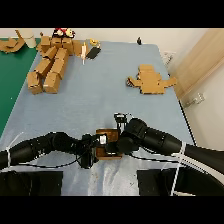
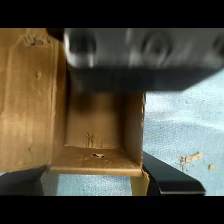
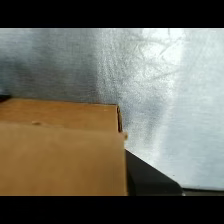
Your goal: Fold the box.
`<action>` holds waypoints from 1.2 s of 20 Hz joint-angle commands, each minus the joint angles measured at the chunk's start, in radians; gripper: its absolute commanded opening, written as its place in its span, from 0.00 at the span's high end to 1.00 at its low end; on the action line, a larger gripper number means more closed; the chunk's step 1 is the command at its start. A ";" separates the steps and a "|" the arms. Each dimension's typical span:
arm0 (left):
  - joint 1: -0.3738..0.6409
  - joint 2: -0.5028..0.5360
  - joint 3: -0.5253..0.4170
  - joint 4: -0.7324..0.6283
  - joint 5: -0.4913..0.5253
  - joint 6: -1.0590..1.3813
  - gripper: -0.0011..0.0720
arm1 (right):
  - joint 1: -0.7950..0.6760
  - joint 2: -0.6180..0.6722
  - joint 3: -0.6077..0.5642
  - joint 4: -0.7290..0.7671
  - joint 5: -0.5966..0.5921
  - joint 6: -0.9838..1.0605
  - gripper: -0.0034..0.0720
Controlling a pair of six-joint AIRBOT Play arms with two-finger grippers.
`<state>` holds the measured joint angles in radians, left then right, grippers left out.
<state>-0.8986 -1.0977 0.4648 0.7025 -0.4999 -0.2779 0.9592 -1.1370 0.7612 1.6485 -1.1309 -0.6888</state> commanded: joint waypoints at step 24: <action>0.001 0.000 0.000 0.000 0.000 0.000 0.28 | 0.015 -0.077 0.015 -0.063 -0.035 0.050 0.82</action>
<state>-0.8986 -1.0977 0.4648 0.7017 -0.4999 -0.2794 0.9737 -1.2160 0.7753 1.5845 -1.1698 -0.6285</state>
